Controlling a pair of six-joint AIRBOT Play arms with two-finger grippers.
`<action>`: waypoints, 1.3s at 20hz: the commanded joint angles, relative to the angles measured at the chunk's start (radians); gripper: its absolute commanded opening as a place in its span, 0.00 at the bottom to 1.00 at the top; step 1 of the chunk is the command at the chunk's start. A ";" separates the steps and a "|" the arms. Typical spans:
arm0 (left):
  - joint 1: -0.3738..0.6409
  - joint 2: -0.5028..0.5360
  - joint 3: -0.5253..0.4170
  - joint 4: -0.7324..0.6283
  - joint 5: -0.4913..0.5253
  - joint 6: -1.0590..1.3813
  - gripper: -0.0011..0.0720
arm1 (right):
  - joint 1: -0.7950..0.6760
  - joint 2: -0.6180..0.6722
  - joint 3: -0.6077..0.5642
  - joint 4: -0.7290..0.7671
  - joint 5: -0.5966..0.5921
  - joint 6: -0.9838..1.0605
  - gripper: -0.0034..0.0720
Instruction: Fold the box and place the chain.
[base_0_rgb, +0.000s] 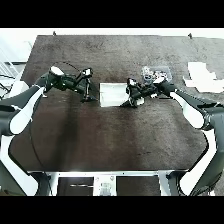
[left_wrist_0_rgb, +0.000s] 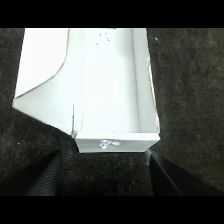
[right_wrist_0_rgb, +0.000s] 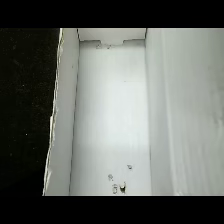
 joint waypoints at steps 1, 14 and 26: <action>0.000 -0.018 0.012 -0.002 -0.019 0.029 0.94 | 0.001 0.001 0.000 0.000 0.000 0.000 0.82; -0.001 -0.051 0.012 -0.077 -0.019 0.093 1.00 | 0.001 0.001 0.000 0.000 0.000 0.000 0.82; -0.024 -0.082 0.012 -0.077 0.024 0.126 0.99 | 0.001 0.001 0.000 0.000 0.000 0.000 0.82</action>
